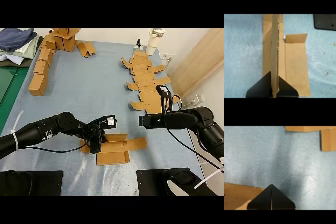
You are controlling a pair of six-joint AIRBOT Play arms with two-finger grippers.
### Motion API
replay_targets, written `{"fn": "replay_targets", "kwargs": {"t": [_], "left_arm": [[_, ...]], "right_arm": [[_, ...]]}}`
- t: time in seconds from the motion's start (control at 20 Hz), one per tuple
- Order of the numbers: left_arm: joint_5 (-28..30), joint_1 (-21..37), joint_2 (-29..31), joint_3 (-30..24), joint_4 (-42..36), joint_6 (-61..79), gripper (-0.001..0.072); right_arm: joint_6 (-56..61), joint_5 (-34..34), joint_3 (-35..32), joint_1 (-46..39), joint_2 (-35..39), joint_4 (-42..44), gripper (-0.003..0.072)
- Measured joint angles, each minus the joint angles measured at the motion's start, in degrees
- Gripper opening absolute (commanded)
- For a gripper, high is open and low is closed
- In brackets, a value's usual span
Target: Fold the box.
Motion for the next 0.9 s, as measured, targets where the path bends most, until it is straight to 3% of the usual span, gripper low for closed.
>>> {"fn": "replay_targets", "kwargs": {"t": [0.9], "left_arm": [[-5.79, 0.52, -0.02, 2.4, 0.09, -1.7, 0.0012]], "right_arm": [[0.02, -0.09, -0.02, 0.0, -0.09, -0.2, 0.0001]]}}
